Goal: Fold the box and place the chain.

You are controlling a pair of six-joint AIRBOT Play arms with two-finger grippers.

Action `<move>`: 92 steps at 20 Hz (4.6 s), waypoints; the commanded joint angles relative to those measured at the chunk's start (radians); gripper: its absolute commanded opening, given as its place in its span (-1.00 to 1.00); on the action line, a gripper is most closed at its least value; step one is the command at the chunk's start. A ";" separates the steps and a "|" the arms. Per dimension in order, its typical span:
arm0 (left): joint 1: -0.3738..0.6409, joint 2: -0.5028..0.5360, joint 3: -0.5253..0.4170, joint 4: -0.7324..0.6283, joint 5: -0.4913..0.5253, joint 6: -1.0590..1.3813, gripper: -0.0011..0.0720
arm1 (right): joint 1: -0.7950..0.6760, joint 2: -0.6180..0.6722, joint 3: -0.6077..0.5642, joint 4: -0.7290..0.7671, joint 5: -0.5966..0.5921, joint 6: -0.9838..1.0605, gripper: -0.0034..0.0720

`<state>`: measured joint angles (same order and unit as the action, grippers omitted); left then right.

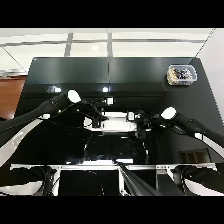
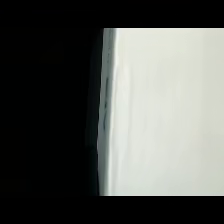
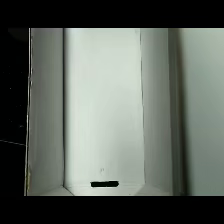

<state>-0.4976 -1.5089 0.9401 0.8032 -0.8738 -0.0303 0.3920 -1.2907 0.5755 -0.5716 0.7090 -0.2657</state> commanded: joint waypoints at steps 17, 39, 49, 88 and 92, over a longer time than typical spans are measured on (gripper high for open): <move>0.071 0.159 0.000 0.189 -0.157 -0.328 0.41 | 0.001 -0.004 0.000 -0.014 -0.015 0.007 -0.07; 0.063 0.238 -0.187 -0.308 0.272 -0.517 -0.90 | 0.001 -0.004 0.000 -0.031 0.029 -0.027 -0.07; 0.072 0.121 -0.172 -0.283 0.053 -0.516 -0.90 | 0.001 -0.004 0.000 -0.031 0.030 -0.027 -0.07; 0.000 0.362 -0.410 -0.167 0.164 0.158 -0.22 | 0.001 -0.004 0.000 -0.031 0.029 -0.027 -0.07; -0.029 0.355 -0.410 -0.259 0.201 0.157 -0.22 | 0.001 -0.004 0.000 -0.031 0.029 -0.027 -0.07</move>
<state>-0.5098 -1.1496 0.5304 0.6121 -0.7006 0.1287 0.3931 -1.2945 0.5755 -0.6025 0.7380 -0.2920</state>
